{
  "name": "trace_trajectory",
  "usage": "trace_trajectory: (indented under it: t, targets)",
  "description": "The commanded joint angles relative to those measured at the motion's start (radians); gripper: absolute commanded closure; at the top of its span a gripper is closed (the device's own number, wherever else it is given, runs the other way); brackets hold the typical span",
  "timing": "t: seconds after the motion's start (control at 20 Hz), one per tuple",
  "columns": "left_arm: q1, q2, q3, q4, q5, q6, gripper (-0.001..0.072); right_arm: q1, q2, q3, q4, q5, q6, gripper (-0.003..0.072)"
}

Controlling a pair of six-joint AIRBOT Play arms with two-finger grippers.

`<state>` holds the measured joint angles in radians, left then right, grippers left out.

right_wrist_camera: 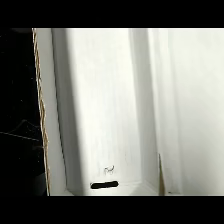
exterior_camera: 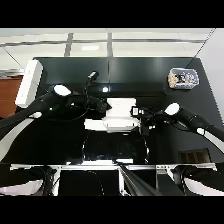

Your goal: Fold the box and place the chain.

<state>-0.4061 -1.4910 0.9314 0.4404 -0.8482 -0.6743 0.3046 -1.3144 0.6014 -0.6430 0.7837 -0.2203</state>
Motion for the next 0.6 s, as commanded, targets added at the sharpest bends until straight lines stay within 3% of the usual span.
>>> trace_trajectory:
  t: [0.0,0.3,0.55]
  targets:
    - [0.002,-0.095,0.015,0.012,-0.063,-0.014,0.0684,0.001,-0.001,0.000,-0.001,-0.003,0.003,0.0495]
    - [0.033,-0.085,0.016,0.057,-0.129,-0.018,0.0687,0.001,-0.001,0.000,0.000,-0.004,0.003,0.0495]
    - [0.150,0.169,0.000,0.271,-0.178,-0.141,0.0687,0.001,-0.001,0.000,0.007,-0.024,0.019,0.0479]
